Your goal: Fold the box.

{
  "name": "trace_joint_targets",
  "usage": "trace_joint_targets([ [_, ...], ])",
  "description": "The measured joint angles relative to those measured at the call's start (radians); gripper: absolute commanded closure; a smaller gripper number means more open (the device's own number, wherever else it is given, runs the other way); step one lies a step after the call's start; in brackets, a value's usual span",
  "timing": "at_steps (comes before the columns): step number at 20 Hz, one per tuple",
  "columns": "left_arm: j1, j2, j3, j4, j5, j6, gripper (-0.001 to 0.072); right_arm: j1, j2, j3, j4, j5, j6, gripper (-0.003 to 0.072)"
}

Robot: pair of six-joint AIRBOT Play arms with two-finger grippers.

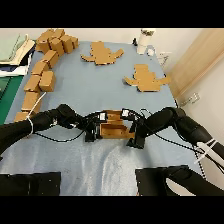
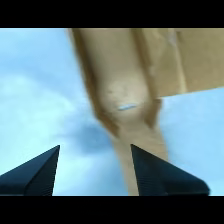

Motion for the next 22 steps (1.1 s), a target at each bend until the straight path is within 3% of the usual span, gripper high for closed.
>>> trace_joint_targets([
  [3,0.0,0.0,0.0,0.0,0.0,-0.002,0.0288,-0.002,0.016,-0.002,0.1,-0.04,0.129,-0.0034],
  [9,0.0,0.0,0.0,0.0,0.0,-0.001,0.0288,-0.001,0.024,-0.005,0.19,-0.023,0.643,-0.0034],
  [10,0.0,0.0,0.0,0.0,0.0,-0.001,0.0288,-0.001,0.024,-0.005,0.196,-0.011,0.702,0.0045],
  [11,0.0,0.0,0.0,0.0,0.0,-0.001,0.0288,-0.001,0.023,-0.005,0.202,-0.002,0.772,0.0323],
  [12,0.0,0.0,0.0,0.0,0.0,-0.001,0.0288,-0.001,0.022,-0.005,0.21,0.011,0.835,0.0691],
  [18,0.0,0.0,0.0,0.0,0.0,0.0,0.0288,-0.002,-0.01,0.051,0.258,0.1,0.974,0.0684],
  [22,0.0,0.0,0.0,0.0,0.0,0.0,0.0288,-0.005,-0.169,0.19,0.262,0.148,0.925,0.0684],
])
